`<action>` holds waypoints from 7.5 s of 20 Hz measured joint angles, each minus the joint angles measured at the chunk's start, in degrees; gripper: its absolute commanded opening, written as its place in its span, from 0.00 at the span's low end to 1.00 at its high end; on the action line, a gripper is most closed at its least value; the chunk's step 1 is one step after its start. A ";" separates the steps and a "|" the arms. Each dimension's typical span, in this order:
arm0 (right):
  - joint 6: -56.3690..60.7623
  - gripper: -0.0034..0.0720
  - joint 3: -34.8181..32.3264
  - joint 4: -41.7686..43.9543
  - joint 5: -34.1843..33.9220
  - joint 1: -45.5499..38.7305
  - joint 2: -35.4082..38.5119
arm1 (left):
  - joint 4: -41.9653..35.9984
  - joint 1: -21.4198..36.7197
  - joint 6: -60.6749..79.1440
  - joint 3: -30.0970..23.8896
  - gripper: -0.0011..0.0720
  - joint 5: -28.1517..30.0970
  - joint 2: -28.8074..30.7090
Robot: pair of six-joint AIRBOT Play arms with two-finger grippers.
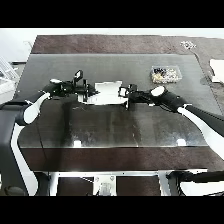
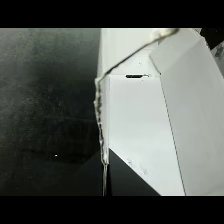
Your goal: Fold the box and place the chain.
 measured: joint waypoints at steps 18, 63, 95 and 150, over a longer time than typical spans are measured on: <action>-1.46 0.89 11.67 0.15 14.10 -6.10 -6.43 | 0.13 0.02 0.00 0.00 0.04 0.00 0.00; 23.87 0.89 19.10 -14.21 32.46 -5.99 -7.69 | 0.17 0.02 0.00 0.00 0.04 -0.02 0.00; 4.87 0.96 9.33 -3.74 4.33 -3.45 -5.03 | 0.20 0.02 -0.02 0.00 0.04 0.00 0.00; -3.93 0.96 25.07 8.20 32.65 -8.72 -23.54 | 0.22 0.02 -0.04 0.00 0.04 0.02 0.00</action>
